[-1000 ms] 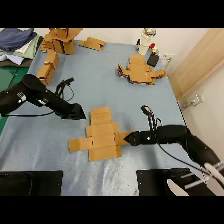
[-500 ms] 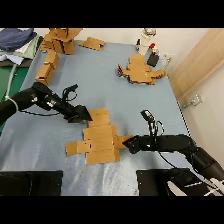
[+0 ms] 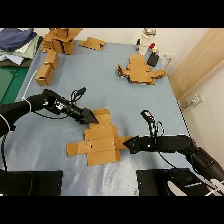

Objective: Fold the box.

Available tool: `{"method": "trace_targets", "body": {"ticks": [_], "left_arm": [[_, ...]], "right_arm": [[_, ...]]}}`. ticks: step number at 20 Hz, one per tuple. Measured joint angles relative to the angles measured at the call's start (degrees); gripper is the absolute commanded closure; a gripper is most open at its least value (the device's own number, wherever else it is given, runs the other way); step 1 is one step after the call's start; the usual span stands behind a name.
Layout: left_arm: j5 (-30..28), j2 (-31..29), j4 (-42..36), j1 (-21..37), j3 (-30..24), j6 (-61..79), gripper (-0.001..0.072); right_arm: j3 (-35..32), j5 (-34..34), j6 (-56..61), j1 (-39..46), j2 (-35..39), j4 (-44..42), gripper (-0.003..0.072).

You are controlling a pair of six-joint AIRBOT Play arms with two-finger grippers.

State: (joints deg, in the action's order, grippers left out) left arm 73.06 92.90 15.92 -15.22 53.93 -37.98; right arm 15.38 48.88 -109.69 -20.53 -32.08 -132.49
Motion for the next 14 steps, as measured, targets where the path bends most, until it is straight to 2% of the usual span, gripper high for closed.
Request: {"method": "trace_targets", "body": {"ticks": [1, 2, 4, 5, 7, 8, 9, 10, 12, 14], "left_arm": [[0.5, 0.1, -0.1, -0.2, 0.0, 1.0, 0.0500], [1.0, 0.2, -0.1, -0.2, 0.0, 2.0, 0.0546], [1.8, 0.3, -0.1, -0.3, 0.0, 3.8, 0.0549], [2.2, 0.3, -0.1, -0.3, 0.0, 4.6, 0.0697], [2.9, 0.3, -0.1, -0.4, 0.0, 6.5, 0.0696], [3.3, 0.3, -0.2, -0.5, 0.0, 7.5, 0.0697], [3.6, 0.3, -0.2, -0.5, 0.0, 8.8, 0.0697], [4.1, 0.3, 0.1, -0.5, 0.0, 10.1, 0.0698], [4.6, 0.2, 0.3, -0.7, 0.3, 12.7, 0.0700], [4.2, -1.2, 2.3, -1.8, 0.9, 14.7, 0.0701]], "right_arm": [[0.0, 0.0, 0.2, 0.0, 0.0, 0.1, 0.0685], [0.0, 0.0, 0.2, 0.0, 0.0, 0.1, 0.0685], [0.0, 0.0, 0.2, 0.0, 0.0, 0.1, 0.0685], [0.0, 0.0, 0.2, 0.0, 0.0, 0.1, 0.0685], [0.0, 0.1, 0.2, 0.0, 0.0, 0.1, 0.0683], [0.0, 0.1, 0.4, 0.0, 0.0, 0.1, 0.0655], [0.1, 0.0, 0.4, 0.0, 0.0, 0.1, 0.0513], [0.2, -0.5, 0.4, 0.0, 0.0, 0.3, 0.0451], [0.6, -1.1, 1.4, 0.4, 0.0, 3.5, 0.0452], [2.1, -2.4, 6.2, 1.6, 0.0, 11.1, 0.0451]]}}
